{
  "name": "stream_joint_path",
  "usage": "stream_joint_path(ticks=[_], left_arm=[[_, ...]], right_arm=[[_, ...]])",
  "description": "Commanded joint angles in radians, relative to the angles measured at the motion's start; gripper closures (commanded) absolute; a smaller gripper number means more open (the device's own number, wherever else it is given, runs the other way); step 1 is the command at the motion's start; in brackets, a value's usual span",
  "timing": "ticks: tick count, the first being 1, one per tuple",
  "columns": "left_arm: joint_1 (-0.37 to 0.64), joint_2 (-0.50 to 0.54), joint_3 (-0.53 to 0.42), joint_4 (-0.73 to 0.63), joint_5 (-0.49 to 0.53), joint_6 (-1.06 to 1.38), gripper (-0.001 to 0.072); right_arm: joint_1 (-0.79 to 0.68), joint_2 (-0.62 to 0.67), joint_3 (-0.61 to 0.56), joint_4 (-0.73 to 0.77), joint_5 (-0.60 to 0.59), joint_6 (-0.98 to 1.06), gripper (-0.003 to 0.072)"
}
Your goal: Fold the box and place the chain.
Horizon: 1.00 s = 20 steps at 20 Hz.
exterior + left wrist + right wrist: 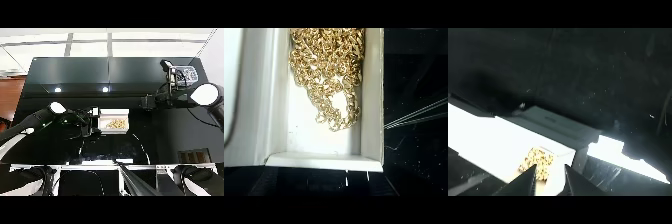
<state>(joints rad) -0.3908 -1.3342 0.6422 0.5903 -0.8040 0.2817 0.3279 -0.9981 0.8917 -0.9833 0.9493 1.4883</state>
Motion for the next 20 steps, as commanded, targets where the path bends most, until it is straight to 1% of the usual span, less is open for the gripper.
stream_joint_path(ticks=[1, 2, 5, 7, 8, 11, 14, 16, 18, 20], left_arm=[[-0.003, -0.001, 0.0, 0.0, 0.007, 0.002, 0.023], [-0.003, -0.001, 0.0, 0.0, 0.007, 0.002, 0.023], [-0.003, -0.001, 0.0, 0.0, 0.008, 0.002, 0.023], [-0.003, -0.001, 0.0, 0.0, 0.007, 0.002, 0.0231], [-0.003, -0.001, 0.0, 0.0, 0.007, 0.002, 0.023], [-0.003, -0.001, 0.0, 0.0, 0.007, 0.002, 0.023], [-0.003, -0.001, 0.0, 0.001, 0.007, 0.002, 0.023], [-0.003, -0.001, 0.0, 0.0, 0.007, 0.002, 0.023], [-0.003, -0.001, 0.0, 0.0, 0.007, 0.002, 0.023], [-0.003, -0.001, 0.0, 0.0, 0.007, 0.002, 0.023]], right_arm=[[0.041, -0.024, -0.027, 0.0, -0.104, 0.0, 0.0204], [0.064, -0.045, -0.026, 0.005, -0.133, 0.0, 0.0091], [0.111, -0.128, -0.026, 0.058, -0.198, -0.053, 0.0091], [0.141, -0.174, -0.026, 0.066, -0.232, -0.17, 0.0092], [0.152, -0.183, -0.026, 0.065, -0.235, -0.275, 0.0093], [0.198, -0.185, -0.026, 0.066, -0.216, -0.706, 0.0093], [0.217, -0.185, -0.026, 0.066, -0.211, -0.924, 0.0093], [0.217, -0.184, -0.025, 0.067, -0.174, -1.051, 0.0094], [0.216, -0.185, -0.022, 0.097, -0.079, -1.16, 0.0093], [0.225, -0.185, -0.023, 0.096, -0.047, -1.198, 0.0093]])
